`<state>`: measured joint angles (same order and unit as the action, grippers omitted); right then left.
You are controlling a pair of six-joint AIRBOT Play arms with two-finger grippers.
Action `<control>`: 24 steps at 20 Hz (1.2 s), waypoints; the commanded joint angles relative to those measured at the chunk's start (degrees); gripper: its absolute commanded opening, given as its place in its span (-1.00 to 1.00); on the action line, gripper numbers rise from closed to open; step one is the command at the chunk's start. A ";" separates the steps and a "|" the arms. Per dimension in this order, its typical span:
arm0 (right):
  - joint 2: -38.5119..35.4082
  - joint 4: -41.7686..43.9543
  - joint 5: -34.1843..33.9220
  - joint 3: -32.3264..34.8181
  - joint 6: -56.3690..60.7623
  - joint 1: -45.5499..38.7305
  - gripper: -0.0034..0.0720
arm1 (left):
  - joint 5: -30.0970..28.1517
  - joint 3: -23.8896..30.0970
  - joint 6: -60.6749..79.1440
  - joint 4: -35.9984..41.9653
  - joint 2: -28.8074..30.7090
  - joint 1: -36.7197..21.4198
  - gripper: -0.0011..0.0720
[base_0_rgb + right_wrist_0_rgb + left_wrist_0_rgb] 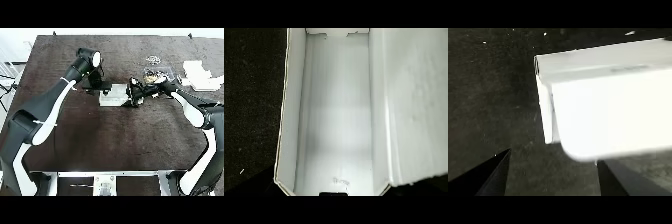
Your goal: Fold the box and place the chain.
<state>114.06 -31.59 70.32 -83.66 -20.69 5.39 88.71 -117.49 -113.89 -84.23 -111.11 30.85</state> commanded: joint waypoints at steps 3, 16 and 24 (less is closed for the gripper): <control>0.02 0.02 0.04 0.02 0.04 0.02 0.60 | 0.76 2.58 2.43 -4.31 6.84 -0.02 0.68; 0.02 0.02 0.04 0.02 0.02 0.02 0.60 | -30.03 39.39 42.64 16.41 30.05 -4.50 0.68; 0.02 0.02 0.04 0.02 0.04 0.02 0.60 | -32.79 42.23 64.87 26.77 30.03 -10.49 0.68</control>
<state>114.06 -31.57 70.37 -83.66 -20.67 5.39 59.02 -76.18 -55.07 -56.88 -81.28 21.47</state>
